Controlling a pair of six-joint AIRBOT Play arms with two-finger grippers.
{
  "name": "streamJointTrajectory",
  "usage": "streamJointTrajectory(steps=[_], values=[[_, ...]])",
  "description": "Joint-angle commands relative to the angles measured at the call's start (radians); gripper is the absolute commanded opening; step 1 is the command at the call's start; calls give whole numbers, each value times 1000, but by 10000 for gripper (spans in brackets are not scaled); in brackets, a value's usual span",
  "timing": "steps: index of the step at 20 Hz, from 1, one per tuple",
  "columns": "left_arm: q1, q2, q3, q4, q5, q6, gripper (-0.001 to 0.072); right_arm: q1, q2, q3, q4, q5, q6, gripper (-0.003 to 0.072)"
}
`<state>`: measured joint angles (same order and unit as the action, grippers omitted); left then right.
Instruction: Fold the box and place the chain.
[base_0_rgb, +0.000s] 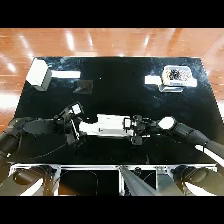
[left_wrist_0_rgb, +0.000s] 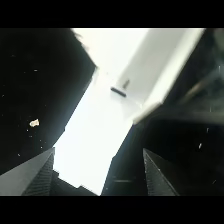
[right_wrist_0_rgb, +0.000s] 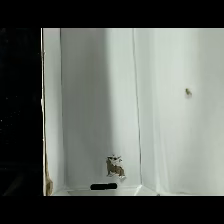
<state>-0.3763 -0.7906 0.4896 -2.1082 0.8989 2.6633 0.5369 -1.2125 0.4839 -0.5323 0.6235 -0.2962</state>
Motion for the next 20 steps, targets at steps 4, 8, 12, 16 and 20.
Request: streamJointTrajectory(steps=[4,8,12,16,20], values=[[-58,-77,-25,-27,-89,160,632,1,0,1,0,0,0,570],[-69,-109,-25,-126,-172,161,632,1,0,1,0,0,0,571],[-69,-192,-25,-147,-170,161,631,1,0,1,0,0,0,570],[-69,-216,-25,-144,-156,161,631,1,0,1,0,0,0,570],[-72,-225,-25,-145,-191,204,599,1,0,1,0,0,0,570]])
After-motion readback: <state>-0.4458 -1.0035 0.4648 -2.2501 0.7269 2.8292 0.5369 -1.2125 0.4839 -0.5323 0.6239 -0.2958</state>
